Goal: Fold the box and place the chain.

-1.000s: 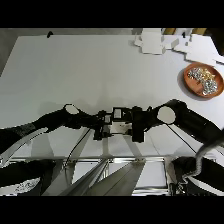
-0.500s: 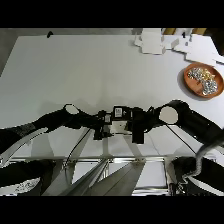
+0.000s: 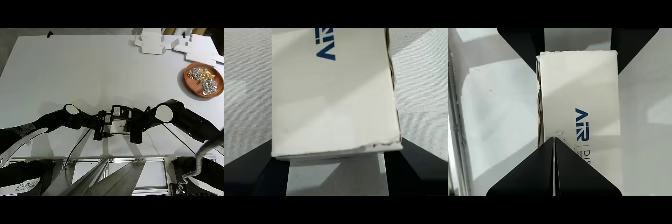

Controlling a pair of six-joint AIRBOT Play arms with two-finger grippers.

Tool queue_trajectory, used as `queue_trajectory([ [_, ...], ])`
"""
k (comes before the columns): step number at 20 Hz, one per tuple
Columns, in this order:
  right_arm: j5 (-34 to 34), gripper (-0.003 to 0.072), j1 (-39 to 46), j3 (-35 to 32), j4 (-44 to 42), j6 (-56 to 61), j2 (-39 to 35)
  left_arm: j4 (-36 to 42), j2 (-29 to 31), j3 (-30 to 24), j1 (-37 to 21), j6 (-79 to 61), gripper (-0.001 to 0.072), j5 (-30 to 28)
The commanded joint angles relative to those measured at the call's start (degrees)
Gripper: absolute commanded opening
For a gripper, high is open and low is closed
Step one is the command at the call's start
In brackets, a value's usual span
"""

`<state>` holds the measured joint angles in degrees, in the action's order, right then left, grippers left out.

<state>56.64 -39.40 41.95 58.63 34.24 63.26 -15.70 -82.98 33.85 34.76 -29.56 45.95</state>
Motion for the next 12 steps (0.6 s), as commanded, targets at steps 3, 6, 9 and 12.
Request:
queue_trajectory([
  [3, -1.9, 0.0022, 0.0, -2.8, -1.5, 0.0, 0.3, 0.0, 0.0, 0.0, 0.0, 0.0, 0.0209, -0.1],
  [6, -4.4, 0.0022, 0.0, -4.3, -1.5, 0.1, 0.3, 0.0, 0.0, 0.0, 0.0, 0.0, 0.0209, -0.1],
  [9, -5.9, 0.0022, 0.0, -4.3, -1.5, 0.1, 0.3, 0.0, 0.0, 0.0, 0.0, 0.0, 0.0209, -0.1],
  [12, -6.7, 0.0022, 0.0, -4.3, -1.4, 0.4, 0.3, 0.0, 0.0, 0.0, 0.0, 0.0, 0.0209, -0.1],
])
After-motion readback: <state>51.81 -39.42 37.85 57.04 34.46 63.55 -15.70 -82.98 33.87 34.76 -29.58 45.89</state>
